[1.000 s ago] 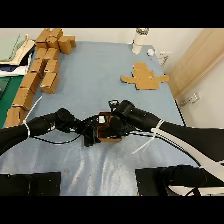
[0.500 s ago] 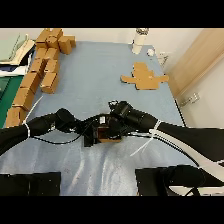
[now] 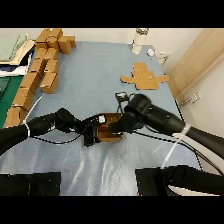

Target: Fold the box.

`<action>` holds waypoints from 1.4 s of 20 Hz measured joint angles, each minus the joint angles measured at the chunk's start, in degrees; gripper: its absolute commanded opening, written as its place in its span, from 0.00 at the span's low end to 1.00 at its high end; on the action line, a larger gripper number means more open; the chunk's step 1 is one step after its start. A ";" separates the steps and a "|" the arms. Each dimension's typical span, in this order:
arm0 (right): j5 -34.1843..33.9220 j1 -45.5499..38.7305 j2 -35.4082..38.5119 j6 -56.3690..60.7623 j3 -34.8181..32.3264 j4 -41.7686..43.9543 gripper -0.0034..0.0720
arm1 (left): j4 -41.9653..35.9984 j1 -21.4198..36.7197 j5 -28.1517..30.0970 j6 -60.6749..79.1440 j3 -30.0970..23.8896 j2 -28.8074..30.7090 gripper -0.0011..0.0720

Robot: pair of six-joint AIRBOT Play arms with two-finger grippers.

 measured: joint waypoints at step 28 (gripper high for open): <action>26.75 -15.96 2.60 -90.99 -17.09 49.42 0.05 | 0.07 0.00 -0.15 0.11 0.00 0.00 0.65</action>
